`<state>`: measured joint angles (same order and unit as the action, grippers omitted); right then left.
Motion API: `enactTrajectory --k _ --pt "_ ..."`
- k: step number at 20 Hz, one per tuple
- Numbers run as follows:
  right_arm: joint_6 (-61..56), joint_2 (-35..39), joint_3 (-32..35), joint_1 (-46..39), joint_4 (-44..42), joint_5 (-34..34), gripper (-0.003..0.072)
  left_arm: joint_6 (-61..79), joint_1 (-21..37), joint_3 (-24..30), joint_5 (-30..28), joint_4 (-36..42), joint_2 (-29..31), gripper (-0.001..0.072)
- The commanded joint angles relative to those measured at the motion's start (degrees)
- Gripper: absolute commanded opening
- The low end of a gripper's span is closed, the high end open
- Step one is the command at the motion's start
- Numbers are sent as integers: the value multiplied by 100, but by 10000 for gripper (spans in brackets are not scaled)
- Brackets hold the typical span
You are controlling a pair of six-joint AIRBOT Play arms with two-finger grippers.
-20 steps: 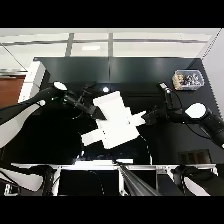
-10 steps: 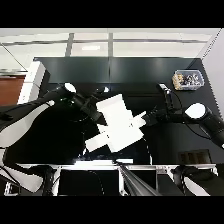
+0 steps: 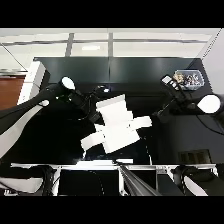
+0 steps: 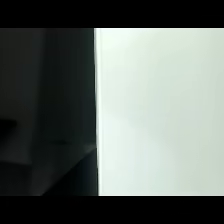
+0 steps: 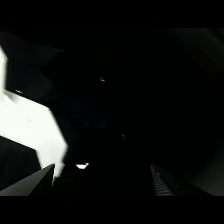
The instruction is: Fold the box and place the chain.
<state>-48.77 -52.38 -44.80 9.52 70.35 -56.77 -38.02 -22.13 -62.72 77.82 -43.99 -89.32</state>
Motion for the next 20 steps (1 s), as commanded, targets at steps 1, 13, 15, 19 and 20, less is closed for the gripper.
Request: enactTrajectory --k 1,13,15,19,20 --pt "369 247 -199 -22 232 -160 706 664 -367 96 -1217 -817 743 30" --pt "3158 68 1270 525 -1508 723 706 3180 -809 96 -2214 -1084 -122 31" --pt "3560 66 1419 634 -1860 868 707 3178 -809 94 -2170 -1084 -125 31" --pt "4181 -201 1519 717 -1937 769 706 2839 -809 79 -1991 -1104 -125 31" --pt "4306 -350 1519 809 -1937 750 706 2804 -809 74 -1902 -1104 -125 30"
